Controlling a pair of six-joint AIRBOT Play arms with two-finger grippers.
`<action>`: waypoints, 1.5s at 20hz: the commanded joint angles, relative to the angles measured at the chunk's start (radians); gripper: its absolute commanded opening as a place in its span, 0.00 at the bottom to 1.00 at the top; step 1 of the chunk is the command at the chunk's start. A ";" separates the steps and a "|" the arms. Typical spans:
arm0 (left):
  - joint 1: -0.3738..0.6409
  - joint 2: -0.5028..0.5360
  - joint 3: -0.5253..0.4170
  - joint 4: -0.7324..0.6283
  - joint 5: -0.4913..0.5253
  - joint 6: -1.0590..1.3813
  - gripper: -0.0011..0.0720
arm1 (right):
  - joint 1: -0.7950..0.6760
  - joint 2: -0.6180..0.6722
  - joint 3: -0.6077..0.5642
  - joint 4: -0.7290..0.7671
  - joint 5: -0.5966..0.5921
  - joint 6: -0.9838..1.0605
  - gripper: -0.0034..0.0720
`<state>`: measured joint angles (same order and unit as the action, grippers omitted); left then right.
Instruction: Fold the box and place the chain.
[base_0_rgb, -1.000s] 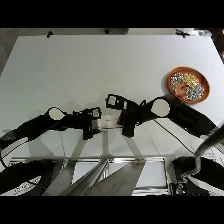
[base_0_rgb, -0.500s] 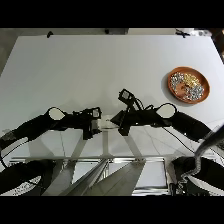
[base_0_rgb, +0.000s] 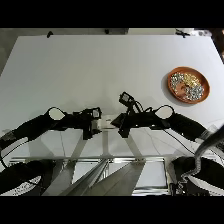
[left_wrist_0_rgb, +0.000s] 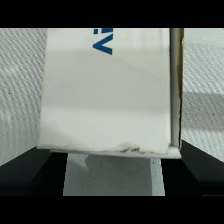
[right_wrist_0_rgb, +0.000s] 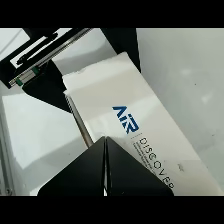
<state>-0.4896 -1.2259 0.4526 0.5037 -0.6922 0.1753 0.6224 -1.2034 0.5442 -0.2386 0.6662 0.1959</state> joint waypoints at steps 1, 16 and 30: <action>0.000 0.000 0.000 -0.001 0.000 0.000 0.38 | 0.000 -0.029 -0.018 -0.003 0.004 -0.013 0.05; 0.000 0.000 0.000 -0.001 0.000 0.000 0.38 | 0.000 0.002 -0.070 0.146 -0.067 -0.157 0.05; 0.000 0.000 0.000 -0.001 -0.001 0.000 0.38 | 0.000 0.403 -0.029 -1.342 0.276 1.512 0.05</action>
